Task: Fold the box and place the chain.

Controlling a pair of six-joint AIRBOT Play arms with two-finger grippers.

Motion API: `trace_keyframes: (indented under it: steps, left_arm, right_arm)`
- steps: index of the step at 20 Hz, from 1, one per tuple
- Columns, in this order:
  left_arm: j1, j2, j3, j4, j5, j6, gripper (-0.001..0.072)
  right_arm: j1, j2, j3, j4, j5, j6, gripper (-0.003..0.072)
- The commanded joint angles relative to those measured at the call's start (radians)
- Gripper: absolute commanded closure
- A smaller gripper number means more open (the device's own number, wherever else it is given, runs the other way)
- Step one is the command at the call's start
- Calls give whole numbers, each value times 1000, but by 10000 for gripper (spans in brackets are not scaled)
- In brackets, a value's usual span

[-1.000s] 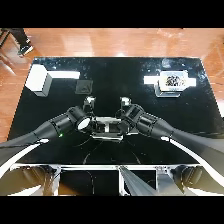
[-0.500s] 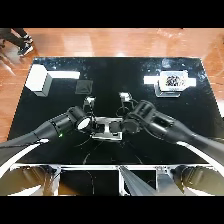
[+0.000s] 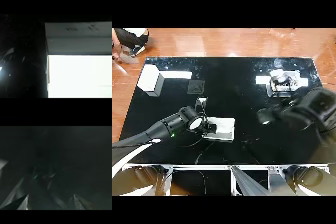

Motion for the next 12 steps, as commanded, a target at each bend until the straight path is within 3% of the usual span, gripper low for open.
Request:
trace_keyframes:
  steps: [1, 4, 7, 12]
  left_arm:
    - [-1, 0, 0, 2, -2, 0, 688]
    - [-1, 0, 0, 1, -2, 0, 688]
    - [-2, 0, 0, -2, -16, 0, 688]
    - [-3, 0, 0, -1, -13, 8, 688]
  right_arm:
    - [-199, 17, 0, -114, 135, -68, -20]
    - [-443, -50, 0, -63, 308, -14, -19]
    - [-626, -205, 45, 85, 460, -29, -19]
    - [-694, -577, 334, 141, 402, -49, -19]
